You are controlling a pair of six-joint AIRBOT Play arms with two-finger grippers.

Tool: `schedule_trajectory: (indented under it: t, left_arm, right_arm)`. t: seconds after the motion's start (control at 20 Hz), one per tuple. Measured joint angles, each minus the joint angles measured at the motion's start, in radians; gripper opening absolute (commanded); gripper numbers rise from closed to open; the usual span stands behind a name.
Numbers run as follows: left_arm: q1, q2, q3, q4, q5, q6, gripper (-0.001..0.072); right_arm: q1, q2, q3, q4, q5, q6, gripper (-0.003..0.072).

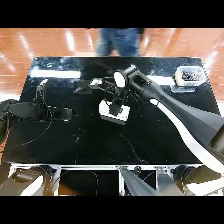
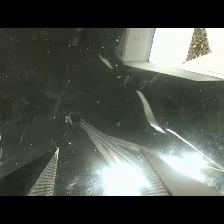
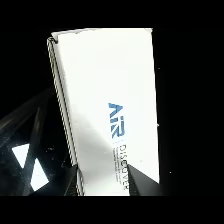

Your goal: Fold the box and place the chain.

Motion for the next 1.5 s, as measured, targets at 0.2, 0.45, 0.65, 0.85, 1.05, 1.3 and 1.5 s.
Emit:
schedule_trajectory:
  t: [0.2, 0.45, 0.65, 0.85, 1.05, 1.3, 1.5]
  left_arm:
    - [0.000, 0.000, 0.000, 0.000, -0.005, 0.000, 0.0616]
    - [0.000, 0.000, 0.000, 0.000, -0.009, 0.000, 0.0616]
    - [0.000, 0.000, 0.000, 0.000, -0.010, 0.000, 0.0617]
    - [0.000, 0.000, 0.000, 0.000, -0.010, 0.000, 0.0617]
    - [0.000, 0.000, 0.000, 0.000, -0.005, 0.000, 0.0616]
    - [0.000, 0.000, 0.000, 0.000, -0.005, 0.000, 0.0617]
    - [0.000, -0.004, 0.000, 0.000, -0.027, 0.000, 0.0616]
  right_arm:
    - [0.000, -0.005, 0.000, 0.000, 0.003, 0.006, 0.0365]
    - [0.000, -0.011, 0.000, 0.000, 0.008, 0.010, 0.0382]
    - [0.000, -0.009, 0.000, -0.002, 0.028, 0.010, 0.0383]
    - [-0.005, 0.016, 0.000, -0.002, 0.035, 0.027, 0.0382]
    - [-0.050, 0.078, -0.011, 0.028, 0.011, 0.175, 0.0040]
    - [-0.129, 0.347, -0.402, 0.245, -0.428, 0.590, 0.0039]
    - [-0.041, 0.496, -0.760, 0.494, -0.973, 0.946, 0.0039]
